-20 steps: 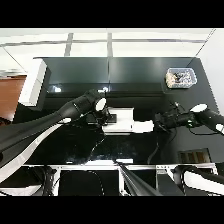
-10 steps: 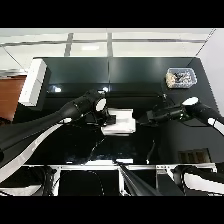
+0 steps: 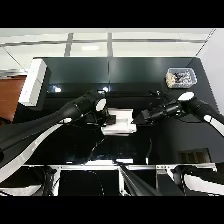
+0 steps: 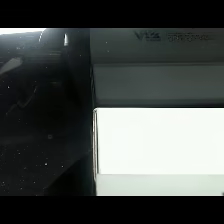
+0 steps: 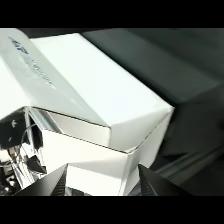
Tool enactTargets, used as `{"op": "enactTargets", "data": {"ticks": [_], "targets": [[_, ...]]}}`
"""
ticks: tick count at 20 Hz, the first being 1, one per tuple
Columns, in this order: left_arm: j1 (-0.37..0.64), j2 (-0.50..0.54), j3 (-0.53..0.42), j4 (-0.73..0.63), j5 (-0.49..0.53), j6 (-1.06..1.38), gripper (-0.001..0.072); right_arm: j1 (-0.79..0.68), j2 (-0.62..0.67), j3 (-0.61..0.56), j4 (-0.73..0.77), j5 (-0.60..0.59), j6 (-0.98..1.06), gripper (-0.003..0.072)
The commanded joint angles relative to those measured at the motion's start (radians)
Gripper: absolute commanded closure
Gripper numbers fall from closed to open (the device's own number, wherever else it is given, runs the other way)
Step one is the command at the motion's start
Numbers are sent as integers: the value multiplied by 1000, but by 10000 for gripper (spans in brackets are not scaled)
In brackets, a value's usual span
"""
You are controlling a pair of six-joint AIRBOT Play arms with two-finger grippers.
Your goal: Fold the box and place the chain.
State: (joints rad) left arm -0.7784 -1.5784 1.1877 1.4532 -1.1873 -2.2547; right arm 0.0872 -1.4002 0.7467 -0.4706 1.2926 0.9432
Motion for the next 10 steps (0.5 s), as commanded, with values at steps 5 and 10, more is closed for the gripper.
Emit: {"op": "enactTargets", "data": {"ticks": [5,10], "targets": [[0,-1,0,0,0,-1,682,131,-1,77,-123,-89,285,209],[0,-1,0,0,0,-1,682,267,-1,147,-337,-183,535,277]]}}
